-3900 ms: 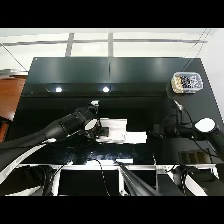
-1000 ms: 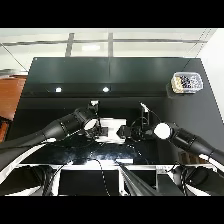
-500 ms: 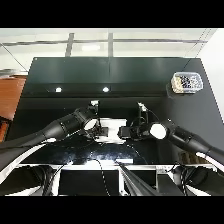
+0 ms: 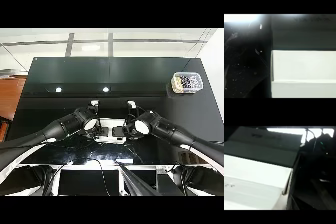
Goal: Fold the box and place the chain.
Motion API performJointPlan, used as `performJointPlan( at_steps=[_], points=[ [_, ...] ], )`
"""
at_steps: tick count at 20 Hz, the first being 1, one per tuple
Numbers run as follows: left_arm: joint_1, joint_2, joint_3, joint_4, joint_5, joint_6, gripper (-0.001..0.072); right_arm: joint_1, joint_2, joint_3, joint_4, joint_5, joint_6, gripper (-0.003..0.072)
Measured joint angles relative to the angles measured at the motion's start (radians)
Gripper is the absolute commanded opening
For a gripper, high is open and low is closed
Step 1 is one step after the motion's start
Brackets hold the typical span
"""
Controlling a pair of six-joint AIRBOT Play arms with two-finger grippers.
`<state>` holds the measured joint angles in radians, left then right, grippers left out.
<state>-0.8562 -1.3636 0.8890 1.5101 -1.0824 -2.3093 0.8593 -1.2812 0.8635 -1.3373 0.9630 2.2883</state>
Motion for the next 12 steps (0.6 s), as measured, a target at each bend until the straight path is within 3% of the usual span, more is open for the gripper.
performJointPlan(
  at_steps=[1, 2, 12],
  points=[
    [0.0, 0.0, 0.0, 0.0, 0.0, 0.0, 0.0025, 0.005, -0.016, 0.016, -0.004, 0.019, 0.014, 0.0371],
    [0.0, 0.0, 0.0, 0.0, 0.0, 0.0, 0.0026, 0.011, -0.032, 0.031, -0.011, 0.037, 0.025, 0.0365],
    [0.0, 0.0, 0.0, 0.003, 0.0, -0.001, 0.0026, 0.026, -0.084, 0.074, -0.061, 0.091, 0.102, 0.0364]
  ],
)
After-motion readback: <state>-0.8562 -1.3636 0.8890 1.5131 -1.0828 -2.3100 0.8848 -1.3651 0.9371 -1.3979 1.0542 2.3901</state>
